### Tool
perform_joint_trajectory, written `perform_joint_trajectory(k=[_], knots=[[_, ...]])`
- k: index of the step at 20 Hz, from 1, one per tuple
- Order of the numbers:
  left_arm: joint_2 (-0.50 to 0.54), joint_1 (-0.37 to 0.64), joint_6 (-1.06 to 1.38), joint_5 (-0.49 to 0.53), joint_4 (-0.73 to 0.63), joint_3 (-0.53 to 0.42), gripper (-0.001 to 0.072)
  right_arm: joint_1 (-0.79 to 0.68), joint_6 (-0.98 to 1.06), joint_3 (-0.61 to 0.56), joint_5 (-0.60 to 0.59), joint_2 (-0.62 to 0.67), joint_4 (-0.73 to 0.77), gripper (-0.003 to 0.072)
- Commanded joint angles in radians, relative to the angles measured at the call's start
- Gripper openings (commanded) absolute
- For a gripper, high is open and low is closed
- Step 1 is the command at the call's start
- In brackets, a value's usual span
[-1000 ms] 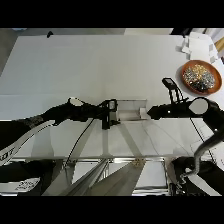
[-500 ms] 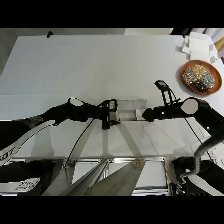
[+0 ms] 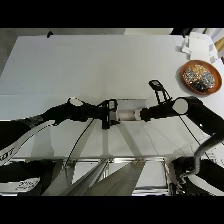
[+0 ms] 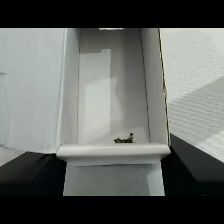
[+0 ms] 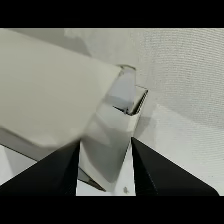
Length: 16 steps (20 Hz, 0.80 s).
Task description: Fold the box and place the chain.
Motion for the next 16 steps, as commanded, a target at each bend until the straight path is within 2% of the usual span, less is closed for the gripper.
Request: perform_joint_trajectory(k=[1, 6, 11, 16], knots=[[0.000, 0.000, 0.000, 0.000, 0.000, 0.001, 0.0031, 0.060, 0.133, 0.072, 0.063, -0.067, -0.128, 0.0358], [0.000, 0.001, 0.000, 0.000, 0.000, 0.001, 0.0031, 0.127, 0.276, 0.147, 0.147, -0.176, -0.254, 0.0358], [0.000, 0.000, 0.000, 0.000, 0.000, 0.001, 0.0031, 0.134, 0.343, 0.200, 0.156, -0.208, -0.263, 0.0358], [0.000, 0.000, 0.000, 0.000, 0.000, 0.001, 0.0031, 0.140, 0.392, 0.201, 0.178, -0.241, -0.263, 0.0357]])
